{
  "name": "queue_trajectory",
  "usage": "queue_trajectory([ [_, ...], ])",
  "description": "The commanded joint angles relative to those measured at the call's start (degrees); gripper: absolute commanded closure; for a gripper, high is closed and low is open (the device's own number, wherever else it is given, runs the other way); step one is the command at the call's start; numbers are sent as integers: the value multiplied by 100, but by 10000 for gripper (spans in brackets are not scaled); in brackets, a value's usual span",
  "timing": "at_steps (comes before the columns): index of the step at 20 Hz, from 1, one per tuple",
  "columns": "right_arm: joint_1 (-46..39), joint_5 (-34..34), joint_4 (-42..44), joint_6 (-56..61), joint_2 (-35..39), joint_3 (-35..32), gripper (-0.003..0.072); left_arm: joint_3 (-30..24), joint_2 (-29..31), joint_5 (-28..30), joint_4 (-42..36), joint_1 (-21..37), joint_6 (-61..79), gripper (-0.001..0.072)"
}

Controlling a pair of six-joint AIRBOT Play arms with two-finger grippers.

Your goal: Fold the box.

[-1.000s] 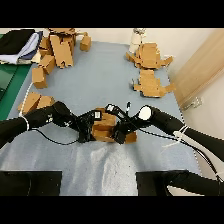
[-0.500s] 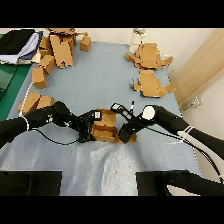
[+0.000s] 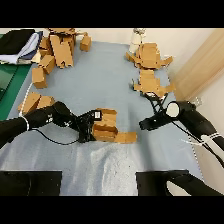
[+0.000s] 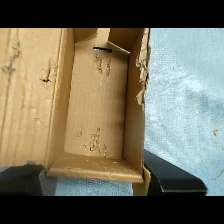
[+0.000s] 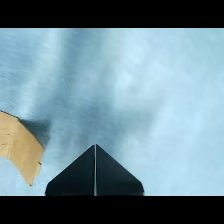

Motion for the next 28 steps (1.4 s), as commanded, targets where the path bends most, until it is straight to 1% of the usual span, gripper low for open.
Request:
queue_trajectory([
  [1, -271, -76, 673, 575, 74, -448, 681, 0, -2, 2, 0, 2, -2, 110],
  [4, -133, -809, 1958, 42, -50, -1054, 681, 0, -2, 59, -7, 2, -57, 110],
  [6, 118, -1172, 2538, -225, -188, -1237, 681, 0, -2, 96, -7, 2, -103, 110],
  [12, 857, -1759, 2865, -232, -597, -1235, 681, 0, -2, 94, -4, 2, -103, 110],
  [16, 935, -1676, 2931, -223, -481, -1220, 680, 0, -2, 94, -2, 2, -105, 110],
  [21, 933, -1491, 2905, -168, -59, -1051, 680, 0, -2, 92, -2, 2, -105, 110],
  [24, 935, -1259, 2981, -155, 63, -933, 679, 0, -2, 92, -2, 2, -105, 110],
  [25, 935, -1187, 2992, -153, 92, -885, 648, 0, -2, 92, -2, 2, -105, 110],
  [27, 935, -1104, 3012, -155, 116, -776, 635, 0, -2, 92, -2, 2, -107, 110],
  [28, 935, -1115, 3064, -155, 122, -752, 575, 0, -2, 92, -2, 2, -107, 110],
])
